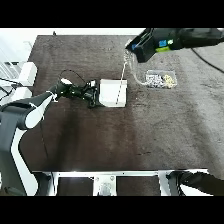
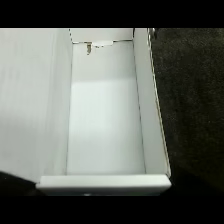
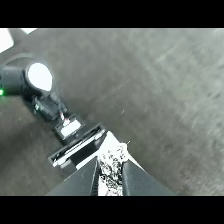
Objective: Fold the box and place the chain.
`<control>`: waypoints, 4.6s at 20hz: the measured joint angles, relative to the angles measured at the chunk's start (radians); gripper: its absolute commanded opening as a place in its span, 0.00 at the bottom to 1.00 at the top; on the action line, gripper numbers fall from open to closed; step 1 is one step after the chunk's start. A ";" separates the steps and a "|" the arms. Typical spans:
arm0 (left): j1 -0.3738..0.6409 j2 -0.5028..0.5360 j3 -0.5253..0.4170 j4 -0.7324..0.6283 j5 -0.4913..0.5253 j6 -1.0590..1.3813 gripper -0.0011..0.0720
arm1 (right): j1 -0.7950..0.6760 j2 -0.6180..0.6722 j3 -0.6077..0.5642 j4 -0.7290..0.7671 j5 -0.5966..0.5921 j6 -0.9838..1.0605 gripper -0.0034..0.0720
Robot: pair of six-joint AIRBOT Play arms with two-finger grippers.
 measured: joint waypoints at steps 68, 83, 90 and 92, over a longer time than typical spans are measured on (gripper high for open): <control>0.000 0.000 0.000 0.000 0.000 0.000 0.49 | -0.448 -0.368 -0.578 0.312 -0.620 0.078 0.73; 0.000 0.000 0.000 0.000 0.001 0.000 0.49 | -0.388 -0.385 -0.455 0.483 -0.629 -0.021 0.05; 0.000 0.000 0.000 0.000 0.001 0.000 0.49 | -0.314 -0.034 -0.454 0.418 -0.576 -0.030 0.05; 0.000 0.000 0.000 0.000 0.001 0.000 0.49 | -0.280 0.029 -0.454 0.403 -0.571 -0.031 0.05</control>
